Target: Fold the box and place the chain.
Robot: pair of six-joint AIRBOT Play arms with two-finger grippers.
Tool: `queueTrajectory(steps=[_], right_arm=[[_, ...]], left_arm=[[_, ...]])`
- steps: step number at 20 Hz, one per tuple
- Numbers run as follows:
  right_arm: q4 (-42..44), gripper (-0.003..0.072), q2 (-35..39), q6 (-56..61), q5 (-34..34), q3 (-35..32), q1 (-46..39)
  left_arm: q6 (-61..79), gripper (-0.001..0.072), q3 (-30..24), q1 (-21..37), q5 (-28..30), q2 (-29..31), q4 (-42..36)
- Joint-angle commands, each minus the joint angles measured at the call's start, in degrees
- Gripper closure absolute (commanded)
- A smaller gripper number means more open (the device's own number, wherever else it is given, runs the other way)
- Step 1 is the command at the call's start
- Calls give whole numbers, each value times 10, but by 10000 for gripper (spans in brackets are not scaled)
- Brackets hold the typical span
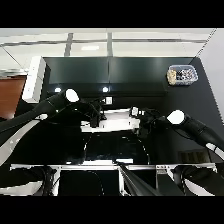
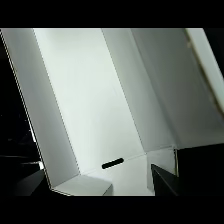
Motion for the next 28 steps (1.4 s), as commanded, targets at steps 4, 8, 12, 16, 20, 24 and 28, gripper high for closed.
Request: queueTrajectory(steps=[4, 8, 12, 16, 20, 24, 28], right_arm=[[46, -23, 0, -108, -5, 37, -12], [64, -23, -3, -109, 3, 49, -38], [60, -23, -31, -112, 33, 49, -37], [60, -23, -51, -152, 62, 35, -36], [104, -23, -79, -231, 63, 31, -36], [118, -23, -97, -249, 73, 31, -36], [110, -23, -108, -248, 72, 31, -33]], left_arm=[[0, 685, 0, 0, -1, 0, 0], [0, 685, 0, 0, -1, 0, 0], [1, 685, 0, 0, -1, 0, 0], [1, 685, 0, 0, -1, 0, 0], [1, 685, 0, 0, -1, 0, 0], [0, 685, 0, 0, -1, 0, 0], [1, 685, 0, 0, -1, 0, 0]])
